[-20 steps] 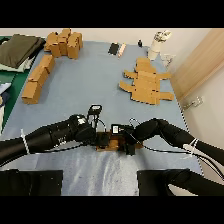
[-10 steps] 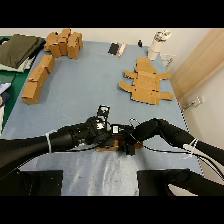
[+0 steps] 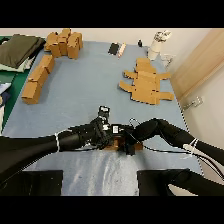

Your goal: Fold the box.

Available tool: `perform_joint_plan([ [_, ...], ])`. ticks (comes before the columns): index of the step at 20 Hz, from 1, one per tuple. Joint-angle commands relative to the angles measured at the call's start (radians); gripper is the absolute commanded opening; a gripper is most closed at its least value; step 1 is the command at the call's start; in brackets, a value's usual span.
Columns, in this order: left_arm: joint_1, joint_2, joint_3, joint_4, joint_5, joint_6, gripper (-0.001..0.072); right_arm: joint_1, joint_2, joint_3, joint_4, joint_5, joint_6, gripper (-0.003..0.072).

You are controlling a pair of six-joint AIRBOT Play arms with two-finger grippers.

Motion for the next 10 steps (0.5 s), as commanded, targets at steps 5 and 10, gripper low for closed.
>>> perform_joint_plan([
  [5, -0.017, 0.003, 0.005, -0.021, 0.004, -0.005, 0.0332, 0.001, 0.0, 0.0, 0.0, 0.0, 0.0, 0.0503],
  [10, -0.014, 0.004, 0.039, -0.023, -0.037, 0.0, 0.0531, 0.001, 0.0, 0.0, 0.0, 0.0, 0.0, 0.0503],
])
